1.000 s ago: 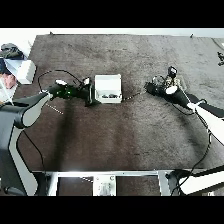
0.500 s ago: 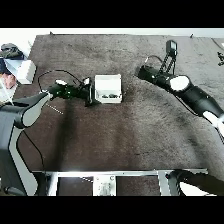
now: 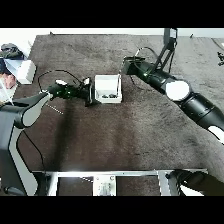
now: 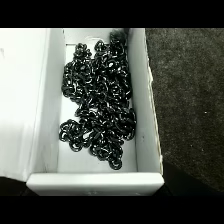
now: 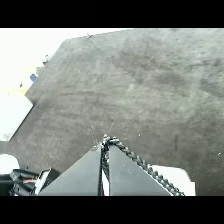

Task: Fold the box and place the chain.

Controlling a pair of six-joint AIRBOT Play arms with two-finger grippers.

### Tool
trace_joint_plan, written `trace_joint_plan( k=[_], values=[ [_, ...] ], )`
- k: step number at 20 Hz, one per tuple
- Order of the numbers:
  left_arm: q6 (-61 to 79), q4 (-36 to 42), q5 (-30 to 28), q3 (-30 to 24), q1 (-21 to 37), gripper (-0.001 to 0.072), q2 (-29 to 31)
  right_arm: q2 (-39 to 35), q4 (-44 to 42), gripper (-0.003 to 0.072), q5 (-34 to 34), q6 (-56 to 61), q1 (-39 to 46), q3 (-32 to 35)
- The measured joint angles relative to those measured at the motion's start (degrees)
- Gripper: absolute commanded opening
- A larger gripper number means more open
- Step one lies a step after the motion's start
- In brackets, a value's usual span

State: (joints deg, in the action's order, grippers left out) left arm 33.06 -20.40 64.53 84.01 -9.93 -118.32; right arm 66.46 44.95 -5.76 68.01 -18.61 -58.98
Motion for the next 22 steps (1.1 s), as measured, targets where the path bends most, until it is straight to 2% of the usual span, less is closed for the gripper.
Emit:
trace_joint_plan(
  k=[2, 3, 4, 5, 6, 7, 10, 16, 19, 22],
  values=[
    [0.0, 0.0, 0.0, 0.0, 0.0, 0.0474, 0.0, 1.8, 0.5, -0.0018, 0.0, -0.1, -0.8, 0.0],
    [0.0, 0.0, 0.0, 0.0, 0.0, 0.0474, 0.0, 2.9, 0.9, 0.0017, -0.7, -0.1, -1.0, 0.0],
    [0.0, 0.0, 0.0, 0.0, 0.0, 0.0473, 0.0, 3.7, 1.1, 0.0262, -1.5, -0.1, -1.2, 0.0],
    [0.0, 0.0, 0.0, 0.0, 0.0, 0.0474, 0.0, 4.4, 1.9, 0.0407, -2.7, -0.1, -1.3, 0.0],
    [0.0, 0.0, 0.0, 0.0, 0.0, 0.0474, 0.0, 4.9, 3.3, 0.0300, -4.1, -0.2, -1.2, 0.0],
    [0.0, 0.0, 0.0, 0.0, 0.0, 0.0474, 0.0, 5.3, 4.5, 0.0276, -6.1, -0.2, -0.8, 0.0],
    [0.0, 0.0, 0.0, 0.0, 0.0, 0.0473, 0.0, 5.9, 8.1, 0.0275, -12.1, 0.6, 3.4, 0.1],
    [0.0, 0.0, 0.0, 0.0, 0.0, 0.0474, 0.0, 9.1, 13.5, 0.0276, -21.0, 2.9, 18.7, 0.9],
    [0.0, 0.0, 0.0, 0.0, 0.0, 0.0474, 0.0, 15.6, 14.0, 0.0292, -24.3, 3.1, 22.4, -2.7],
    [0.0, 0.0, 0.0, 0.0, 0.0, 0.0474, 0.0, 24.2, 14.3, 0.0291, -30.4, 0.9, 24.0, -10.2]
  ],
)
